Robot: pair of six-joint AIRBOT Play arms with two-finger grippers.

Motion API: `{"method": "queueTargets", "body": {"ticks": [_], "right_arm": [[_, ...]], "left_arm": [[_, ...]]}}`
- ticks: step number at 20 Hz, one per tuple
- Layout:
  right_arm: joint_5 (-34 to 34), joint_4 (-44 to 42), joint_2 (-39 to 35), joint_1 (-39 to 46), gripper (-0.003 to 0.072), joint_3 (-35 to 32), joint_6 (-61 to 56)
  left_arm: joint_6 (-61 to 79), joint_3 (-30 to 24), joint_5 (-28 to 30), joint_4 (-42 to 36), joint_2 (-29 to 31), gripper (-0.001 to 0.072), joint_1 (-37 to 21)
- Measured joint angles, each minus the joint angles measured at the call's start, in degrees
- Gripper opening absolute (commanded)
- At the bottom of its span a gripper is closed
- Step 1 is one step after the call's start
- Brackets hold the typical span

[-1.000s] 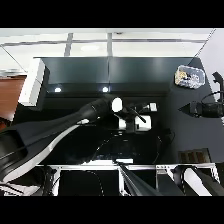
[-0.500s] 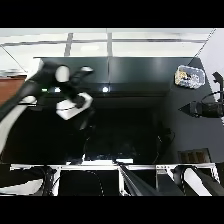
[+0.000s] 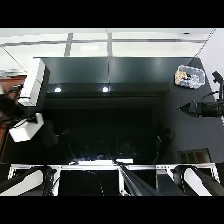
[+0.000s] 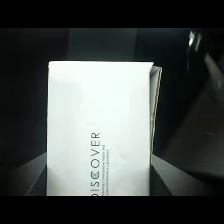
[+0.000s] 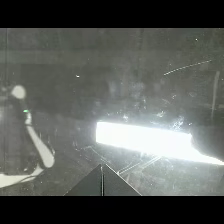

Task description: Fold the box and place the chain.

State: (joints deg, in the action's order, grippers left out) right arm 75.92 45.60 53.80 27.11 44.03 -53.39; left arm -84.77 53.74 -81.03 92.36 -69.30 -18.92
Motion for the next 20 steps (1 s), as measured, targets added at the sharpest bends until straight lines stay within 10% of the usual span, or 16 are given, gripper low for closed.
{"method": "queueTargets", "body": {"ticks": [5, 14, 16, 17, 18, 20], "right_arm": [[-0.13, -1.68, 0.00, -0.13, 0.0020, 0.00, -0.59], [-0.52, -4.09, 0.00, -0.13, 0.0020, 0.02, -2.45], [-0.52, -4.55, 0.00, -0.20, 0.0020, 0.02, -2.91], [-0.52, -4.70, 0.00, -0.31, 0.0020, 0.00, -3.10], [-0.52, -4.76, 0.00, -0.52, 0.0020, 0.00, -3.28], [-0.37, -4.92, 0.00, -1.01, 0.0020, 0.02, -3.48]], "left_arm": [[10.91, -1.25, 10.62, -2.56, 1.03, 0.0125, -11.08], [34.93, -1.46, 26.69, -15.72, -3.04, 0.0146, -14.01], [35.82, -1.49, 27.41, -17.35, -4.92, 0.0332, -14.05], [36.02, -1.46, 28.06, -17.84, -5.64, 0.0593, -14.05], [36.26, -1.44, 28.87, -18.34, -6.32, 0.0707, -13.99], [36.20, -1.01, 29.22, -18.71, -6.97, 0.0707, -13.66]]}}
